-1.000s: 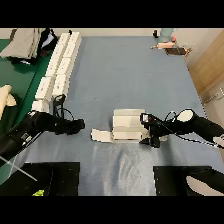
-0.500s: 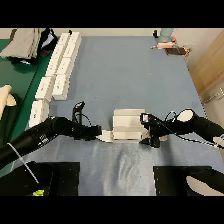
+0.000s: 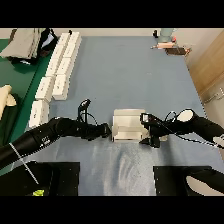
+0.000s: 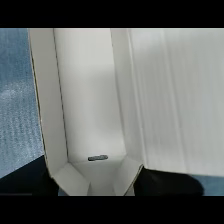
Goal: Fold the box.
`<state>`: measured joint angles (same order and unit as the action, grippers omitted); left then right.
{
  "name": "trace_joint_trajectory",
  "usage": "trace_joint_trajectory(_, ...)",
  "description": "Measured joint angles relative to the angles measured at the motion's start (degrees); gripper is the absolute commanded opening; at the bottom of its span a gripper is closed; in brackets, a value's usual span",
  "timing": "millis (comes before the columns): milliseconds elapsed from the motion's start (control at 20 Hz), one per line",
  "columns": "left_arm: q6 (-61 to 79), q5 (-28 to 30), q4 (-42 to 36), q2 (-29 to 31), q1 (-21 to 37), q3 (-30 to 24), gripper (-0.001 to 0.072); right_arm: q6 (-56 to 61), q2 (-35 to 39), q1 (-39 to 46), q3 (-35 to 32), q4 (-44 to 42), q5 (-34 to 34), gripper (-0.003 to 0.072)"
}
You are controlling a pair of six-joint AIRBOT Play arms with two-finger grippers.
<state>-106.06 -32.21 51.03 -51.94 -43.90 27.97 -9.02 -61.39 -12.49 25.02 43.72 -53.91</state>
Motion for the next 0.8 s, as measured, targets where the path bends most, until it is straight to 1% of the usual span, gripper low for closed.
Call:
trace_joint_trajectory(400,0.5,1.0,-1.9,-0.2,-0.7,0.7,0.0546,0.0,0.0,0.0,0.0,0.0,0.0,0.0544)
trace_joint_trajectory(700,3.4,7.5,-6.8,-2.3,-3.9,0.8,0.0544,0.0,0.0,0.0,0.0,0.0,0.0,0.0544)
trace_joint_trajectory(800,3.7,8.5,-7.6,-2.9,-4.3,0.9,0.0527,0.0,0.0,0.0,0.0,0.0,0.0,0.0544)
